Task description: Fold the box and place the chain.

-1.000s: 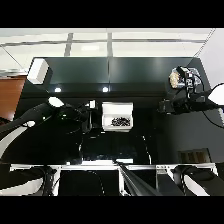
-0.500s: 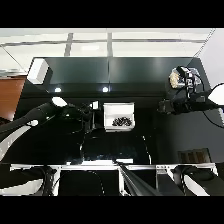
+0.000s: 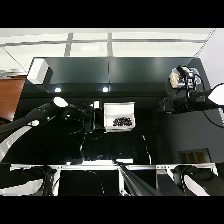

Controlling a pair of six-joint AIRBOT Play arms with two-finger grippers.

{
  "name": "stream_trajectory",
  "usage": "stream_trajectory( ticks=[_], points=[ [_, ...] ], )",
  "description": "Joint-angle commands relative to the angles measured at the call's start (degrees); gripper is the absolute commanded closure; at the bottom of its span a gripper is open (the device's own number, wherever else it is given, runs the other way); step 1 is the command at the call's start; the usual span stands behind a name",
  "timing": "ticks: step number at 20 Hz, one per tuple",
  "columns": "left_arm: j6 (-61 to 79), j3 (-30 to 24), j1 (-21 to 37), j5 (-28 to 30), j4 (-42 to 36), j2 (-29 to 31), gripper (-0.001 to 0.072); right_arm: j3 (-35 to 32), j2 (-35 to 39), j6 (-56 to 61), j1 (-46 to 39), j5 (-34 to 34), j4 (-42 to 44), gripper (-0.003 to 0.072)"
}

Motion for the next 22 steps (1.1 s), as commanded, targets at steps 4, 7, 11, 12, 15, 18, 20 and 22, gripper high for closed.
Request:
stream_trajectory(
  ticks=[4,7,11,12,15,18,20,22],
  points=[
    [-2.0,0.0,-0.2,-1.1,-0.9,0.0,-0.0009,0.0,0.0,0.0,0.0,-0.1,0.0,0.0401],
    [-2.0,0.0,-2.3,1.0,-2.5,0.0,-0.0010,0.0,0.0,0.0,0.1,-0.1,0.0,0.0401],
    [-2.0,0.0,-3.3,2.4,-2.8,0.0,-0.0009,0.0,0.0,0.0,0.1,-0.4,0.0,0.0402],
    [-2.0,0.0,-3.3,2.6,-2.9,0.0,-0.0007,0.0,0.0,0.0,0.1,-0.8,0.0,0.0401],
    [-2.0,0.0,-3.4,2.7,-2.9,0.0,0.0181,-1.2,-0.1,0.0,0.7,-6.2,0.1,0.0401],
    [-2.0,0.0,-3.6,2.6,-2.9,0.0,0.0308,-3.4,-2.6,1.2,3.7,-15.7,0.9,-0.0024],
    [-2.0,0.0,-3.6,2.1,-2.9,0.0,0.0308,-2.9,-6.9,-1.7,4.9,-21.9,6.3,-0.0023],
    [-2.0,0.0,-3.6,2.1,-2.9,0.0,0.0308,-1.2,-12.0,-8.4,4.9,-25.6,16.5,-0.0017]
  ],
)
